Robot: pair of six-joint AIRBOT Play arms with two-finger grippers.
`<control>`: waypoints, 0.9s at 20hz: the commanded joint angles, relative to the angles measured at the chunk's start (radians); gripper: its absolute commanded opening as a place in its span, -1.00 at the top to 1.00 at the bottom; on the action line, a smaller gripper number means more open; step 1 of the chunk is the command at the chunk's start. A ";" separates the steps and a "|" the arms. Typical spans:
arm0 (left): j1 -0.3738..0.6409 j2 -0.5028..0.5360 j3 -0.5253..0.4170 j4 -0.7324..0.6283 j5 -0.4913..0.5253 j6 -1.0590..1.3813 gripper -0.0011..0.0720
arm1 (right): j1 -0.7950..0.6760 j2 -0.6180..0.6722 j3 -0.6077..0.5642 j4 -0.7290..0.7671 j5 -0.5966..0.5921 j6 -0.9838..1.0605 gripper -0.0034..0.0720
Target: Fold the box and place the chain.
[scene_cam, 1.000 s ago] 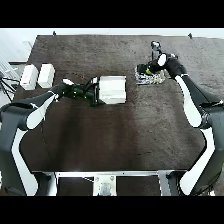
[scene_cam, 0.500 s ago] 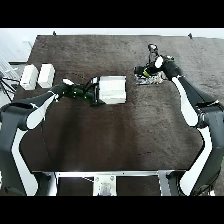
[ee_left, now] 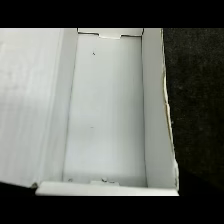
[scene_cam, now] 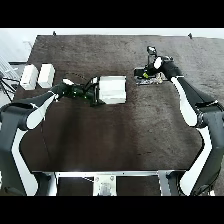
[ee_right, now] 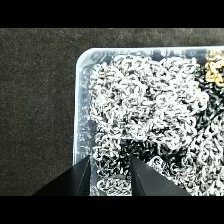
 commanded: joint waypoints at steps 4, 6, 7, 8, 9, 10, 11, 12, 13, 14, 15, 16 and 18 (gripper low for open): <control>0.000 0.001 0.000 0.000 0.000 0.000 -0.30 | 0.003 -0.002 0.001 0.050 -0.016 0.013 0.46; 0.000 0.001 0.000 0.000 0.000 0.000 -0.30 | 0.016 -0.004 0.001 0.066 -0.032 -0.015 0.60; 0.000 0.001 0.000 0.000 0.000 0.000 -0.30 | 0.023 -0.005 0.001 0.065 -0.032 -0.015 0.73; 0.000 0.001 0.000 0.000 0.001 0.000 -0.31 | 0.027 -0.006 0.001 0.063 -0.032 -0.014 0.72; 0.000 0.001 0.000 0.000 0.000 0.000 -0.31 | 0.028 -0.006 0.001 0.063 -0.031 -0.014 0.72; 0.000 0.001 0.000 0.000 0.000 0.000 -0.30 | 0.028 -0.006 0.001 0.064 -0.026 -0.014 0.68; 0.000 0.001 0.000 0.000 0.000 0.000 -0.30 | 0.028 -0.006 0.001 0.064 -0.019 -0.014 0.53; 0.000 0.001 0.000 0.000 0.000 0.000 -0.30 | 0.031 -0.006 0.001 0.064 -0.013 -0.014 0.33; 0.000 0.001 0.000 0.000 0.000 0.000 -0.31 | 0.033 -0.006 0.001 0.064 -0.003 -0.009 0.29; 0.000 0.001 0.000 0.000 0.000 0.000 -0.30 | 0.033 -0.006 0.001 0.065 0.014 0.002 0.28; 0.000 0.001 0.000 0.000 0.000 0.000 -0.31 | 0.033 -0.006 0.001 0.069 0.039 0.014 0.28; 0.000 0.001 0.000 0.000 0.000 0.000 -0.31 | 0.034 -0.006 0.001 0.080 0.072 0.020 0.28; 0.000 0.001 0.000 0.000 0.000 0.000 -0.30 | 0.044 -0.006 0.001 0.078 0.100 0.021 0.29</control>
